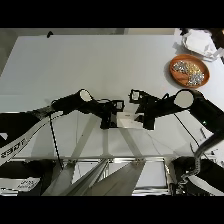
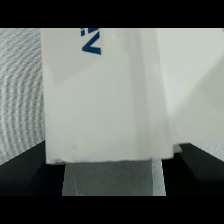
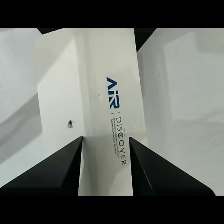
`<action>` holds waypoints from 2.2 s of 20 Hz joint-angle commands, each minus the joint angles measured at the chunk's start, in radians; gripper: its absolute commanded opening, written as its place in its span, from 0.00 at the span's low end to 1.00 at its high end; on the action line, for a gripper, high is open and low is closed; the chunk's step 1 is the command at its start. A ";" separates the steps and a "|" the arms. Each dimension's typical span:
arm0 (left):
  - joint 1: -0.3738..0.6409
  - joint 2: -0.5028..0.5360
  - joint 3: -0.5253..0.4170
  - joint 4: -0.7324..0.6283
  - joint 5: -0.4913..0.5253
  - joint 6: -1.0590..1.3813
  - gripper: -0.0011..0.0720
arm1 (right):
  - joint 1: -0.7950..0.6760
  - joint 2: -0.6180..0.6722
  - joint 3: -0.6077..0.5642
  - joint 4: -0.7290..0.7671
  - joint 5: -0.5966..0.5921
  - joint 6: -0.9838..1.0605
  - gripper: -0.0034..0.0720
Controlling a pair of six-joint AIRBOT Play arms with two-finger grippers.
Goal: Fold the box and place the chain.
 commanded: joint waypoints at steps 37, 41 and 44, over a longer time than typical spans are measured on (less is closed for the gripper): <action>0.000 0.001 0.001 0.000 0.000 0.000 0.48 | 0.001 0.013 -0.079 -0.064 -0.082 0.012 0.41; 0.000 0.001 0.001 0.000 0.000 0.000 0.48 | 0.001 0.013 -0.079 -0.050 -0.061 0.012 0.45; 0.000 0.001 0.001 0.000 0.000 0.000 0.48 | 0.001 0.026 -0.079 -0.045 -0.067 0.011 0.58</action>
